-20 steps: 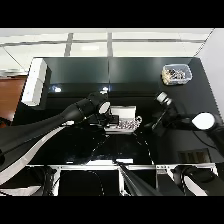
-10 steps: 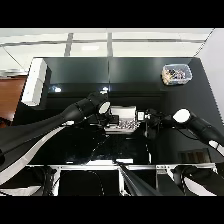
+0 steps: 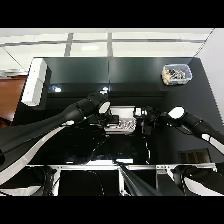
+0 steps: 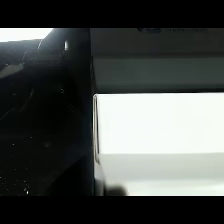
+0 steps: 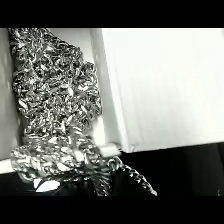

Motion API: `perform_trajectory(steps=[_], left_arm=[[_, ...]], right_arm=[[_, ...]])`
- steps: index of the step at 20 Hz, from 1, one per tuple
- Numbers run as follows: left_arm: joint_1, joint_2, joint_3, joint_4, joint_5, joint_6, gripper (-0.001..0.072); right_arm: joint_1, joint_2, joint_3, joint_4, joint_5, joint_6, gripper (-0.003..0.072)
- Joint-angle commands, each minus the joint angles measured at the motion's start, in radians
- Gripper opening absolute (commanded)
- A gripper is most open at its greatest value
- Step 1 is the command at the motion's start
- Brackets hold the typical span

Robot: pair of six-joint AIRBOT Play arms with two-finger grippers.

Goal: Fold the box and place the chain.

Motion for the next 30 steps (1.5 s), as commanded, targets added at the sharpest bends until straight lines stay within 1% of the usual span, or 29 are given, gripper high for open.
perform_trajectory(steps=[1,3,6,7,8,10,11,12,13,14,15,16,18,19,20,23,25,27,30], left_arm=[[0.000,0.000,0.000,0.000,0.001,0.002,0.0027],[0.000,0.000,0.000,0.000,0.001,0.002,0.0027],[0.000,0.000,0.000,0.000,0.002,0.002,0.0027],[0.000,0.000,0.000,0.000,0.002,0.002,0.0027],[0.000,0.000,0.000,0.000,0.002,0.002,0.0027],[0.000,0.000,0.000,0.000,0.002,0.002,0.0027],[0.000,0.000,0.000,0.000,0.002,0.002,0.0027],[0.000,0.000,0.000,0.000,0.002,0.002,0.0027],[0.000,0.000,0.000,0.000,0.002,0.002,0.0027],[0.000,0.000,0.000,0.000,0.002,0.002,0.0027],[0.000,0.000,0.000,0.000,0.002,0.002,0.0027],[0.000,0.000,0.000,0.000,0.002,0.002,0.0027],[0.000,0.000,0.000,0.000,0.002,0.002,0.0027],[0.000,0.000,0.000,0.000,0.002,0.002,0.0027],[0.000,0.000,0.000,0.000,0.002,0.002,0.0027],[0.000,0.000,0.000,0.000,0.002,0.002,0.0027],[0.000,0.000,0.000,0.000,0.002,0.002,0.0027],[0.001,0.000,0.000,0.000,0.003,0.002,0.0027],[0.001,0.000,0.000,0.001,0.010,0.002,0.0027]], right_arm=[[-0.023,0.006,0.001,0.016,-0.008,0.140,0.0014],[-0.066,0.044,0.001,0.008,-0.013,0.298,0.0014],[-0.117,0.150,0.001,-0.085,0.009,0.586,0.0014],[-0.126,0.195,0.002,-0.103,0.054,0.654,0.0014],[-0.129,0.237,0.006,-0.102,0.125,0.689,0.0014],[-0.126,0.307,0.036,-0.084,0.311,0.741,0.0014],[-0.126,0.331,0.059,-0.047,0.394,0.774,0.0014],[-0.126,0.343,0.081,-0.001,0.444,0.813,0.0014],[-0.126,0.344,0.098,0.077,0.467,0.857,0.0014],[-0.125,0.344,0.100,0.170,0.456,0.889,0.0014],[-0.117,0.343,0.100,0.251,0.420,0.922,0.0014],[-0.095,0.341,0.100,0.303,0.357,0.965,0.0014],[-0.034,0.340,0.100,0.295,0.220,1.012,0.0015],[-0.010,0.336,0.100,0.268,0.183,1.036,0.0015],[0.013,0.328,0.100,0.241,0.169,1.070,0.0015],[0.066,0.297,0.100,0.188,0.189,1.120,0.0021],[0.085,0.290,0.100,0.164,0.183,1.121,0.0313],[0.052,0.293,0.100,0.131,0.192,1.120,0.0316],[-0.114,0.307,0.103,0.024,0.232,1.121,0.0315]])
